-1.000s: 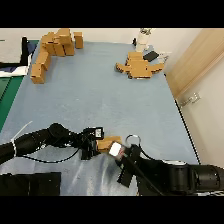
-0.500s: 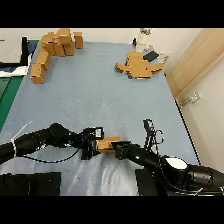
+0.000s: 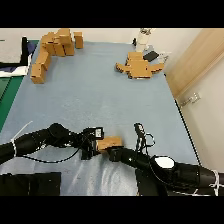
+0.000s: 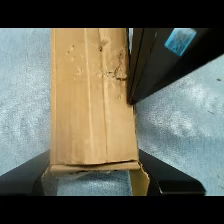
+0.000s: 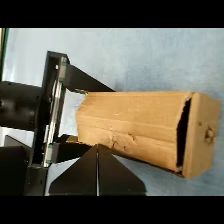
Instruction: Fold the box.
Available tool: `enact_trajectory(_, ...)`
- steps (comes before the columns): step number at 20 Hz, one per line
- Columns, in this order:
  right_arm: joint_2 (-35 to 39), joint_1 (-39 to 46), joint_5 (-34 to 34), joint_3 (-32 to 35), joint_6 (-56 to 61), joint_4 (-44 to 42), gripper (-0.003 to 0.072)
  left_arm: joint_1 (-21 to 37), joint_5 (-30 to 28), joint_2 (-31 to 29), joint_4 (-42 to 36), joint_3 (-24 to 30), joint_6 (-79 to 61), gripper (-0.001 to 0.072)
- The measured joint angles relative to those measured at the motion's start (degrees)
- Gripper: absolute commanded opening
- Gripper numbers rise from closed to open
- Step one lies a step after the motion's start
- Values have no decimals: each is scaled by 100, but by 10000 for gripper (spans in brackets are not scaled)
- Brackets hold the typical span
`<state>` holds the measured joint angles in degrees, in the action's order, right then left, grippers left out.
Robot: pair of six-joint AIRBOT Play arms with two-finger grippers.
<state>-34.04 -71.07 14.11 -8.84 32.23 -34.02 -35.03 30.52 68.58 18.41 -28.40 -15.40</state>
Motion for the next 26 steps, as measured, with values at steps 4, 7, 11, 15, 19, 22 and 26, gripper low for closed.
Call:
enact_trajectory(4,-247,0,-107,0,57,-48,6,0,0,2,0,0,2,498)
enact_trajectory(7,-348,0,-131,-4,70,-42,6,0,0,2,2,2,0,498)
enact_trajectory(11,-280,-68,-146,-107,76,24,5,0,0,0,-2,2,0,498)
enact_trajectory(15,7,-177,-122,-271,72,87,5,0,0,0,-2,2,4,498)
enact_trajectory(19,205,-210,470,-315,68,90,6,0,0,0,-2,2,4,498)
enact_trajectory(22,234,-216,973,-321,-81,24,5,0,0,0,-2,0,2,498)
enact_trajectory(26,109,-227,1220,-297,-319,-289,6,0,0,0,-2,2,2,498)
